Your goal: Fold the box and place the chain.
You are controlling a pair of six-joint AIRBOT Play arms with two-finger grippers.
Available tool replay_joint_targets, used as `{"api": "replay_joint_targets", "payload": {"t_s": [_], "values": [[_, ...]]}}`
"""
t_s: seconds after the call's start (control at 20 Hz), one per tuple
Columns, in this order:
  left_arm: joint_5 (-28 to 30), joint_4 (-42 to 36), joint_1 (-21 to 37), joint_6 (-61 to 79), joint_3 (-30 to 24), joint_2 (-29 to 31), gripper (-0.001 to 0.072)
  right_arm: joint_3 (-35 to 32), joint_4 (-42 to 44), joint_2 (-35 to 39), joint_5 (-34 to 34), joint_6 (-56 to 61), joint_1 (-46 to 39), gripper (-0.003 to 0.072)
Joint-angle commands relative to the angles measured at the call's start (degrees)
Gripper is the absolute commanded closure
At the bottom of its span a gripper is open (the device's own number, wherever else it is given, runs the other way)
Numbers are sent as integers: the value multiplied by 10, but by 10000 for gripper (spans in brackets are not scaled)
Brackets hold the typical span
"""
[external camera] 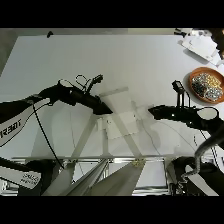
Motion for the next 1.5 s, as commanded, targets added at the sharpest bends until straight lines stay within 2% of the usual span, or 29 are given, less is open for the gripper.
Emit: {"api": "replay_joint_targets", "payload": {"t_s": [0.0, 0.1, 0.15, 0.2, 0.45, 0.6, 0.7, 0.75, 0.85, 0.95, 1.05, 1.15, 1.3, 1.45], "values": [[3, 25, -4, 14, 0, -2, 516, 0, 0, 0, 0, 1, 1, 683], [4, 42, -4, 14, 0, -2, 547, 0, 0, 0, 0, 1, 1, 683], [3, 50, -5, 15, 0, -2, 646, 0, 0, 0, 0, 1, 1, 683], [2, 56, -5, 21, 0, -2, 706, 0, 0, 0, 0, 2, 1, 682], [14, 57, -5, 83, 0, 12, 710, 0, 3, 1, 26, 2, 1, 670], [30, 77, -5, 137, 0, 56, 710, 1, 4, 9, 75, 2, 1, 467], [40, 114, -5, 144, 0, 97, 710, 2, 3, 24, 94, 2, 0, 368], [38, 132, -5, 144, 0, 119, 710, 5, -1, 34, 107, 2, 0, 340], [37, 191, -18, 144, 0, 154, 709, 22, -16, 56, 142, 3, 1, 340], [30, 260, -47, 138, 0, 175, 709, 48, -54, 80, 171, 34, 0, 340], [20, 286, -79, 119, 0, 180, 709, 80, -126, 107, 203, 80, 0, 340], [40, 280, -102, 114, 0, 180, 710, 105, -217, 140, 232, 127, 0, 340], [110, 263, -115, 65, 0, 176, 710, 110, -328, 190, 262, 174, 1, 340], [139, 244, -115, 32, 0, 157, 710, 110, -369, 215, 286, 180, 1, 341]]}}
